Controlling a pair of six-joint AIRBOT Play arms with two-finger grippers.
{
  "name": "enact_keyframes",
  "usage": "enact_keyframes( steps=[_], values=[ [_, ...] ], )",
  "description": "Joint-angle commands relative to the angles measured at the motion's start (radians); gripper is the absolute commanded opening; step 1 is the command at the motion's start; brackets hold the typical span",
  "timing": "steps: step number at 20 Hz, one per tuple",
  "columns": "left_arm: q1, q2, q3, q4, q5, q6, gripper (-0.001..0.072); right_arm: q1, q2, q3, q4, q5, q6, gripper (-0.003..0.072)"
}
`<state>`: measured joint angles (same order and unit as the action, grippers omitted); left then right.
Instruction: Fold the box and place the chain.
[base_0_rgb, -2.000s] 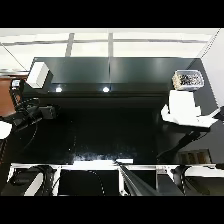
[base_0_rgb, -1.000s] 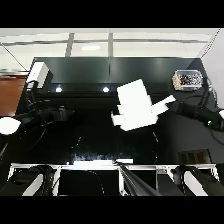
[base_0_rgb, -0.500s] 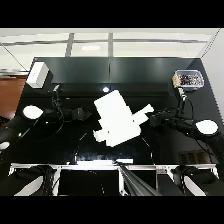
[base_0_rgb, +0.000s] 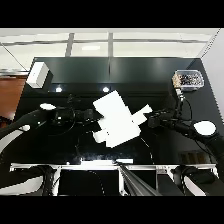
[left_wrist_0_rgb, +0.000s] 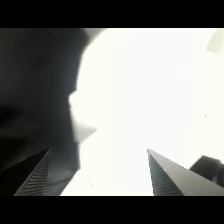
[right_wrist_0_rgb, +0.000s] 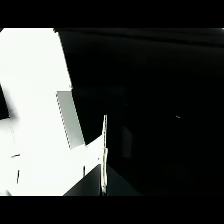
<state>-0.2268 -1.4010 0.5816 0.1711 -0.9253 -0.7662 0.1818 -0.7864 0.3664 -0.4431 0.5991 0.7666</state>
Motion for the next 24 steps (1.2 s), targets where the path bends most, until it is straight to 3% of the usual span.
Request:
enact_keyframes(
  steps=[1,5,9,11,13,16,22,24],
  values=[
    [-0.004,-0.075,0.006,-0.163,-0.091,0.215,0.0710,0.002,0.001,0.000,0.000,-0.001,0.000,0.0011],
    [-0.004,-0.145,0.056,-0.130,-0.190,0.344,0.0693,0.002,0.001,0.000,0.001,-0.001,0.000,0.0011],
    [-0.004,-0.229,0.136,-0.042,-0.357,0.419,0.0655,0.002,0.001,0.000,0.000,-0.001,0.000,0.0011],
    [-0.004,-0.278,0.187,0.003,-0.420,0.419,0.0501,0.002,0.001,0.000,0.000,-0.001,0.000,0.0011],
    [-0.004,-0.303,0.225,0.033,-0.436,0.419,0.0406,0.002,0.001,0.000,0.000,-0.001,0.000,0.0011],
    [-0.016,-0.310,0.253,0.080,-0.412,0.419,0.0377,0.002,0.001,0.000,0.000,-0.001,0.000,0.0011],
    [-0.020,-0.310,0.268,0.171,-0.410,0.429,0.0025,0.001,0.001,0.000,-0.006,-0.002,0.000,0.0011],
    [-0.019,-0.310,0.283,0.185,-0.410,0.429,0.0025,-0.002,0.001,0.006,-0.055,0.003,0.000,0.0031]
  ],
)
